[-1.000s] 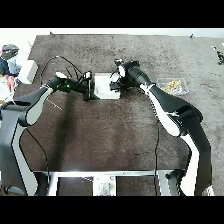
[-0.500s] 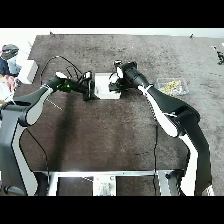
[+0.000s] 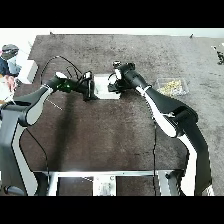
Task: Fold the box and place the chain.
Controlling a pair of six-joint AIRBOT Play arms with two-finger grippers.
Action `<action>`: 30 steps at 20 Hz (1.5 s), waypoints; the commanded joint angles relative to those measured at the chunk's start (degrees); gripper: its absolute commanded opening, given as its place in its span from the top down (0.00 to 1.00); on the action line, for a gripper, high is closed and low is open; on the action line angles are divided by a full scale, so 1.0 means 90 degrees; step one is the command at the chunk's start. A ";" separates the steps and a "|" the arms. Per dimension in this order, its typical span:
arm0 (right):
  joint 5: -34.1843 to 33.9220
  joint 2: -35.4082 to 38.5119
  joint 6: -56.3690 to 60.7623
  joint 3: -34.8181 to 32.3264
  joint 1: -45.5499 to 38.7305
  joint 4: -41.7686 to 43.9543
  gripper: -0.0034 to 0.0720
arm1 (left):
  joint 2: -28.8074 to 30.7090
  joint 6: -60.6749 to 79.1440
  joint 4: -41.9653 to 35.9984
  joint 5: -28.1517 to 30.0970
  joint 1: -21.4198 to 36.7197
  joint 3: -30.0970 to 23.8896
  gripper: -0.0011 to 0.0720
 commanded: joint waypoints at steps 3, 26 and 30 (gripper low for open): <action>0.0051 -0.0015 0.0015 -0.0002 0.0010 -0.0019 0.79 | 0.0005 0.0015 -0.0007 0.0007 0.0005 0.0002 0.59; 0.0321 0.1834 -0.2450 0.0005 -0.0534 -0.0289 0.42 | 0.0005 0.0015 -0.0005 0.0010 0.0005 0.0002 0.59; -0.0066 0.2611 -0.2448 -0.0367 -0.1370 -0.0279 0.42 | 0.0005 0.0015 -0.0007 0.0010 0.0005 0.0002 0.59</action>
